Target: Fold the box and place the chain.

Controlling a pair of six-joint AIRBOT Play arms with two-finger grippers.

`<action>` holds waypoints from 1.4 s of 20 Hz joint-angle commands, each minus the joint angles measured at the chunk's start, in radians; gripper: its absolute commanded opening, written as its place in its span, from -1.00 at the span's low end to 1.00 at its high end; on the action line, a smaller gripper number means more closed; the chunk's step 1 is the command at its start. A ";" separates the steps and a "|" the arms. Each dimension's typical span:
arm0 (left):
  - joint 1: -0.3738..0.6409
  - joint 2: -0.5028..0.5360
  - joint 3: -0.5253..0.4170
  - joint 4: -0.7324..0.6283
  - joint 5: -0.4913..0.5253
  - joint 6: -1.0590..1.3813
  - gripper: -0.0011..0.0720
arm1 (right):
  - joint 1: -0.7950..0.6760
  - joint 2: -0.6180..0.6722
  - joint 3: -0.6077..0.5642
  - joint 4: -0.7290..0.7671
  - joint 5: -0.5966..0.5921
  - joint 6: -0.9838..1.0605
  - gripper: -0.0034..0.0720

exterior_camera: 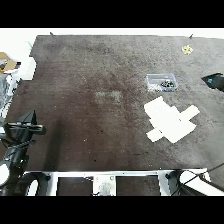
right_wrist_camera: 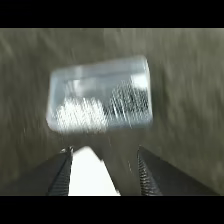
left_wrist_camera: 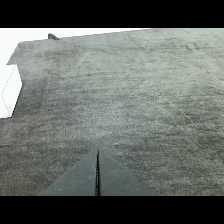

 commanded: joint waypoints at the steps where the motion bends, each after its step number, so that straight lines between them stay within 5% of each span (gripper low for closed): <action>1: 0.000 0.000 0.001 0.000 0.000 0.000 -0.94 | -0.082 -0.235 0.256 -0.212 0.360 0.117 0.27; 3: 0.000 0.000 0.001 0.000 0.001 0.000 -0.94 | -0.074 -0.307 0.319 -0.278 0.362 0.114 0.08; 20: 0.000 0.000 0.001 0.000 -0.001 0.000 -0.94 | 0.043 -0.667 0.353 -0.423 0.485 -0.188 0.08; 22: 0.000 0.000 0.001 0.000 -0.001 0.000 -0.94 | 0.061 -0.688 0.352 -0.430 0.540 -0.225 -0.18; 24: 0.000 0.000 0.001 0.000 -0.002 0.000 -0.94 | 0.078 -0.686 0.352 -0.453 0.582 -0.267 -0.19; 27: 0.000 0.000 0.001 0.000 -0.002 0.000 -0.94 | 0.078 -0.681 0.352 -0.402 0.613 -0.282 -0.91; 28: 0.000 0.000 0.001 0.000 -0.002 0.000 -0.94 | 0.077 -0.674 0.352 -0.387 0.632 -0.282 -0.91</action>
